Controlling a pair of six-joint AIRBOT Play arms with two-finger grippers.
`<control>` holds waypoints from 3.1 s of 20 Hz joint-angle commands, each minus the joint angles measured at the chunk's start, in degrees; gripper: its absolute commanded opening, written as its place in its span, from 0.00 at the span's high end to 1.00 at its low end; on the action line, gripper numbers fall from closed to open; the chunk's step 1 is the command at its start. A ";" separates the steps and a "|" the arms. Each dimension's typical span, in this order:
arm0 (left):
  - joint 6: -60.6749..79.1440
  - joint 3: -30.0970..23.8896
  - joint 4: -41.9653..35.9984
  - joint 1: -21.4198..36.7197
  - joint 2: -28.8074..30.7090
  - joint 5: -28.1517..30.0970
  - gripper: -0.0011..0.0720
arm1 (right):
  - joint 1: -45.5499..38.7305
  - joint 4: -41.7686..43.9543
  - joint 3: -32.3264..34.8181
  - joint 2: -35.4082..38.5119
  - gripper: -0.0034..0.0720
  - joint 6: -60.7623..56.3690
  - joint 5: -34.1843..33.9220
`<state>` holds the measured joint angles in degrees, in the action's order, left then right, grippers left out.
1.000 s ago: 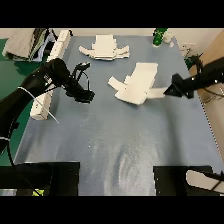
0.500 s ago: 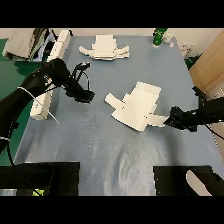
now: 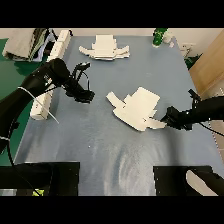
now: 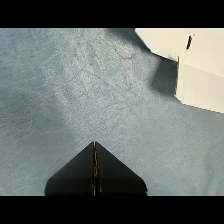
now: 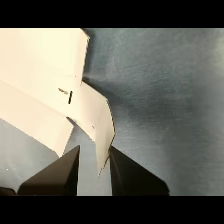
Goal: Fold the box.
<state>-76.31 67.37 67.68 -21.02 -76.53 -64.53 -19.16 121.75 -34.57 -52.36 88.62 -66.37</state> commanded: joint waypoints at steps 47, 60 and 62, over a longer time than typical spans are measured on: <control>0.00 0.07 -3.45 -0.07 -0.02 1.84 0.97 | 18.62 4.46 -3.45 -11.85 0.95 17.51 5.92; 10.27 -11.85 -10.03 4.92 10.27 -4.44 0.95 | 19.85 0.46 4.46 -1.46 0.95 20.52 13.88; 11.15 -11.85 -10.34 4.92 9.97 -2.80 0.14 | 20.57 1.60 4.46 -1.01 0.95 20.52 14.10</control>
<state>-67.85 57.12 58.67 -16.32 -67.05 -69.58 0.82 122.06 -30.55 -54.19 108.86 -53.80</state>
